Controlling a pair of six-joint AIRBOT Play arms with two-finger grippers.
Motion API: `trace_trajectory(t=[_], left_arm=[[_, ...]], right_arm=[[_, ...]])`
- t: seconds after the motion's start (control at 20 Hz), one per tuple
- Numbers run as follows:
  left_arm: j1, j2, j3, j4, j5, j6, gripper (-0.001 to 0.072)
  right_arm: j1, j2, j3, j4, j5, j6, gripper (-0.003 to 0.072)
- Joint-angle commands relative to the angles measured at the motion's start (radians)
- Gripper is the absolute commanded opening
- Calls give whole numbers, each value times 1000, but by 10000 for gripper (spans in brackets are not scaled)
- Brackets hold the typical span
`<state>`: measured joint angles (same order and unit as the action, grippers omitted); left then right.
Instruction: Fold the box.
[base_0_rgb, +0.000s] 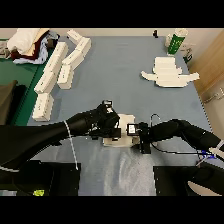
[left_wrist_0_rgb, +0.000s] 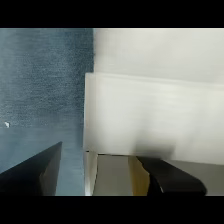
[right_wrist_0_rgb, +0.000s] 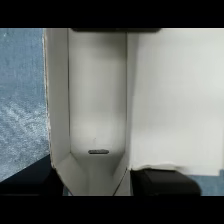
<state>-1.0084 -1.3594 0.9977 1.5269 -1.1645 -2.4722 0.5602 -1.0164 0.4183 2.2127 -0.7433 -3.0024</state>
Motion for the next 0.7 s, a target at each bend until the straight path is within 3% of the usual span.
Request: trace_trajectory(t=[0.0, 0.2, 0.25, 0.3, 0.35, 0.5, 0.65], left_arm=[[6, 43, 10, -43, -43, 53, 581], [6, 209, 70, 6, -220, 92, 579], [6, 257, 77, 34, -252, 98, 507], [6, 308, 79, 57, -266, 105, 63], [6, 348, 78, 69, -266, 143, 14], [30, 395, 78, 68, -192, 210, 14], [94, 384, 76, 53, -129, 436, 14]], right_arm=[[0, 1, 0, 1, 1, 1, 443], [0, 1, 0, 1, 1, 1, 443], [0, 1, 0, 1, 1, 1, 443], [0, 1, 0, 1, 1, 1, 443], [0, 1, 0, 1, 1, 1, 443], [0, 1, 0, 1, 0, 1, 443], [0, 1, 0, 1, 0, 1, 443]])
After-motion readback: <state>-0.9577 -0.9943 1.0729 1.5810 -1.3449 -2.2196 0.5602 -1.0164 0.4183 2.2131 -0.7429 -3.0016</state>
